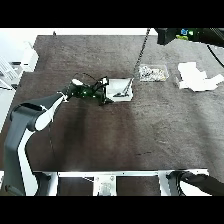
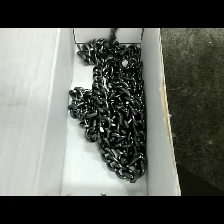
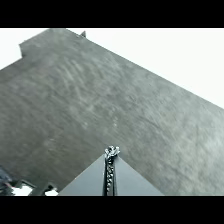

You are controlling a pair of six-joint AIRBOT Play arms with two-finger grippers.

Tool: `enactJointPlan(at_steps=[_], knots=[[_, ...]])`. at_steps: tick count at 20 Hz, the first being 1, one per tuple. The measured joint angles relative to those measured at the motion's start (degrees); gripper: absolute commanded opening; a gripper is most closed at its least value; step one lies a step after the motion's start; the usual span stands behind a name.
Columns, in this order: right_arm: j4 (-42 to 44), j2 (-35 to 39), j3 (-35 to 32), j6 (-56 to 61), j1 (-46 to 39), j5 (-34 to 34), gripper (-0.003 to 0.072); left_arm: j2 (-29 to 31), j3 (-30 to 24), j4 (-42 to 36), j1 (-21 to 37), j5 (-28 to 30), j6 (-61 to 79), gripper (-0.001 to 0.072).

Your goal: Fold the box and place the chain.

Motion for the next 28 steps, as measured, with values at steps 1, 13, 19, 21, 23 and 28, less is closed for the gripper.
enactJointPlan(at_steps=[1, 13, 19, 21, 23, 28], knots=[[-0.31, 0.31, 0.00, 0.02, 0.74, -0.02, 0.0008, 0.00, 0.00, 0.00, 0.00, 0.02, 0.00, 0.0328], [-1.07, 0.35, -3.58, 0.02, 5.88, -1.29, 0.0008, 0.00, 0.00, 0.00, 0.00, 0.00, -0.02, 0.0327], [-1.03, -0.31, -11.67, 0.02, 6.19, -7.50, 0.0008, 0.00, 0.00, 0.00, 0.00, 0.00, -0.02, 0.0327], [-0.76, -1.42, -15.13, 0.02, 6.21, -10.49, 0.0008, 0.00, 0.00, 0.00, 0.00, 0.00, 0.00, 0.0328], [-0.11, -3.50, -18.01, 0.02, 6.23, -13.09, 0.0008, 0.00, 0.00, 0.00, 0.00, 0.00, 0.00, 0.0327], [2.71, -11.19, -22.08, -0.09, 6.40, -15.56, 0.0009, 0.00, 0.00, 0.00, 0.00, 0.00, -0.02, 0.0327]])
